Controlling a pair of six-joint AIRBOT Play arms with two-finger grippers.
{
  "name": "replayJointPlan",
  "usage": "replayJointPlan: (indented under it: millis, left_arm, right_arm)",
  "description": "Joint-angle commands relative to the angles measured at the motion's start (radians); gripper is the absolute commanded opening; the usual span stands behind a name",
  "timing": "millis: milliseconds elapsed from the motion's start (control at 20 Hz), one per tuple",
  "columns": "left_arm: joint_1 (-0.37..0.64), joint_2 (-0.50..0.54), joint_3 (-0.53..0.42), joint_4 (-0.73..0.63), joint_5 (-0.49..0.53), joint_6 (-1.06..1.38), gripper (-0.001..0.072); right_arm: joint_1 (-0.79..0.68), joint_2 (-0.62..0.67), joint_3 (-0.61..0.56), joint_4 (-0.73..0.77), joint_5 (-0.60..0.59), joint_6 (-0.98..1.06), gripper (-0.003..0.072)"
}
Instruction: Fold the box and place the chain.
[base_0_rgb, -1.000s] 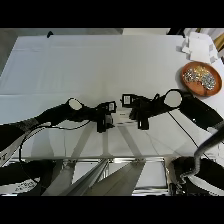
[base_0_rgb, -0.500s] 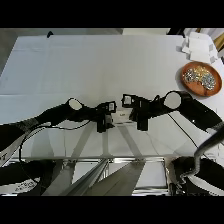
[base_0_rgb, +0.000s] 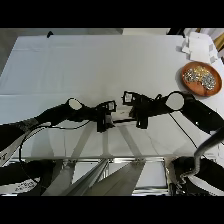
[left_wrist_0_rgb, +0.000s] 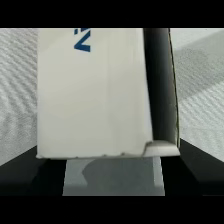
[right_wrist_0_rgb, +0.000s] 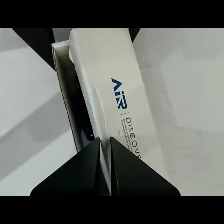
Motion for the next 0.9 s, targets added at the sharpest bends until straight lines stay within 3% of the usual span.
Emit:
replayJointPlan:
  millis: [0, 250, 650, 850]
  left_arm:
    - [0.0, 0.0, 0.0, 0.004, 0.0, 0.006, 0.0272]
    - [0.0, 0.0, -0.001, 0.004, 0.0, 0.006, 0.0272]
    - [0.0, 0.0, 0.0, 0.004, 0.0, 0.006, 0.0272]
    - [0.0, 0.0, 0.0, 0.004, 0.0, 0.006, 0.0272]
  right_arm:
    - [0.0, 0.006, 0.001, 0.003, -0.023, 0.019, 0.004]
    - [0.0, 0.005, 0.0, 0.003, 0.041, 0.015, 0.0041]
    - [0.001, 0.005, -0.069, 0.003, 0.05, 0.014, 0.0043]
    - [0.001, 0.005, -0.074, 0.003, 0.055, 0.014, 0.0081]
